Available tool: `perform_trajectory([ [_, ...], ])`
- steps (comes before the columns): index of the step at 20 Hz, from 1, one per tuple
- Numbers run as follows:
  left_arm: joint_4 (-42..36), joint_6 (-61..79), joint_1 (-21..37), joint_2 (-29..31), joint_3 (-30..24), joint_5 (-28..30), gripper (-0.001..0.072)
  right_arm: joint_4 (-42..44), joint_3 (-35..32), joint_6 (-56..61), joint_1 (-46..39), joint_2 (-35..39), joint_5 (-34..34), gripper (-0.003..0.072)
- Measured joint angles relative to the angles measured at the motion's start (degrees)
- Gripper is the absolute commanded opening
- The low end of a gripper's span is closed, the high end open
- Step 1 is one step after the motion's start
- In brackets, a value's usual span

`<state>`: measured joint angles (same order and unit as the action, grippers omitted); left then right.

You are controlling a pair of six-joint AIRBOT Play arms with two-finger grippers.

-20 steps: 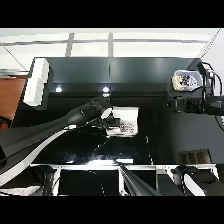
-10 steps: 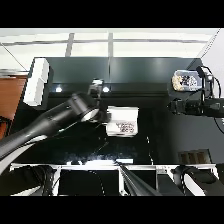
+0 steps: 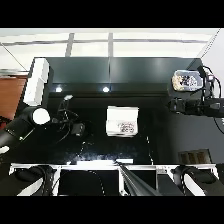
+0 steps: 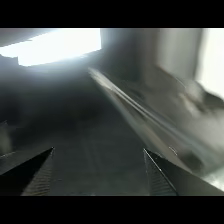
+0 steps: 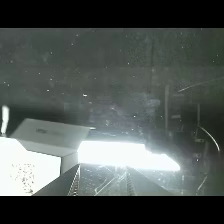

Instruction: Fold the box and place the chain.

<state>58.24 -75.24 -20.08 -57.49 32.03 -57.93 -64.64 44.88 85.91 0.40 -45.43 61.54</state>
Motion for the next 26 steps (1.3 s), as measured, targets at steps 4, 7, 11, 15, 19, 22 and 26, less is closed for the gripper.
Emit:
perform_trajectory([
  [4, -15.65, 40.89, 0.63, -2.27, -3.21, 0.09, 0.0719, 0.04, 0.00, 1.31, 0.00, 0.00, -0.02, 0.0352],
  [7, -21.00, 65.05, -0.55, -3.43, -3.91, 2.32, 0.0719, 0.07, -0.02, 1.77, 0.00, 0.00, -0.09, 0.0352],
  [11, -26.08, 83.80, -1.66, -7.65, -2.75, 7.39, 0.0719, 0.13, 0.00, 2.03, 0.00, 0.00, -0.09, 0.0352],
  [15, -28.44, 90.95, -2.84, -14.19, 1.36, 7.89, 0.0719, 0.13, 0.00, 2.21, 0.00, 0.00, -0.09, 0.0352],
  [19, -29.22, 93.44, -3.58, -19.04, 5.09, 7.93, 0.0719, 0.13, 0.00, 2.21, 0.02, 0.00, -0.09, 0.0352],
  [22, -30.03, 93.88, -3.96, -21.29, 7.06, 7.63, 0.0718, 0.11, 0.00, 2.21, 0.55, 0.00, -0.11, 0.0352],
  [26, -30.23, 94.03, -4.90, -22.40, 8.13, 6.67, 0.0718, 0.11, 0.00, 2.21, 1.90, 0.00, -0.24, 0.0352],
])
